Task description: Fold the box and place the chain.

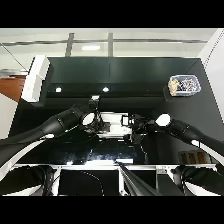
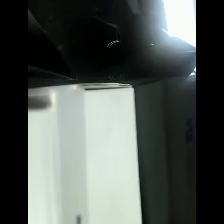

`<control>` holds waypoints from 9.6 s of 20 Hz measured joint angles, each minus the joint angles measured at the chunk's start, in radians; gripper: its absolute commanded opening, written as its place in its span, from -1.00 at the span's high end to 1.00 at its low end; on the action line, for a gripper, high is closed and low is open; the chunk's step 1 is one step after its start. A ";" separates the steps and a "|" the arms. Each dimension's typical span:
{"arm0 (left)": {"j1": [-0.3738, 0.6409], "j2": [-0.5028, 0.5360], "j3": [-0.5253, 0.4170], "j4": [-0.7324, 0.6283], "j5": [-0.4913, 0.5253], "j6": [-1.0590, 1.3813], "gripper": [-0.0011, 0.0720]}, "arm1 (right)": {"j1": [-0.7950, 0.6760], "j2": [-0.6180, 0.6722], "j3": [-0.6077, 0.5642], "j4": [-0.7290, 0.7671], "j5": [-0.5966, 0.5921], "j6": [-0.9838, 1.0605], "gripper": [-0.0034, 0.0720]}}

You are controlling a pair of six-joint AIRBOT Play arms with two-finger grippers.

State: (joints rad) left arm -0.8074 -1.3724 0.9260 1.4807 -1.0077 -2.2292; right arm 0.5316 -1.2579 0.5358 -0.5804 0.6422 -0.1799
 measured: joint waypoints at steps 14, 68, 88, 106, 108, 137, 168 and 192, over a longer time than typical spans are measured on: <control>0.000 -0.043 0.036 0.025 -0.002 -0.006 0.67 | 0.000 0.000 0.000 0.000 0.000 0.000 -0.49; -0.003 -0.060 0.051 0.029 -0.047 -0.026 0.90 | -0.095 0.116 -0.001 -0.126 0.183 0.117 0.29; -0.003 -0.060 0.051 0.030 -0.050 -0.029 0.90 | -0.032 0.043 -0.001 0.054 0.105 0.173 -0.21; -0.003 -0.060 0.051 0.032 -0.049 -0.026 0.90 | -0.541 0.359 -0.001 -0.153 0.323 0.953 0.81; -0.003 -0.060 0.051 0.033 -0.049 -0.027 0.90 | -0.676 0.376 -0.014 -0.193 0.388 1.146 0.81; -0.003 -0.060 0.051 0.035 -0.051 -0.026 0.90 | -0.315 0.051 0.008 0.046 0.473 1.300 -0.71; -0.003 -0.060 0.051 0.031 -0.069 -0.026 0.90 | 0.274 -0.080 0.439 -0.845 0.451 2.448 0.19; -0.003 -0.060 0.051 0.037 -0.069 -0.026 0.90 | 0.289 -0.188 0.475 -0.880 0.510 2.660 0.29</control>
State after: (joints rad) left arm -0.8104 -1.4322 0.9771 1.5177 -1.0763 -2.2555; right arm 0.8207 -1.4456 1.0107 -1.4601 1.1526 2.4805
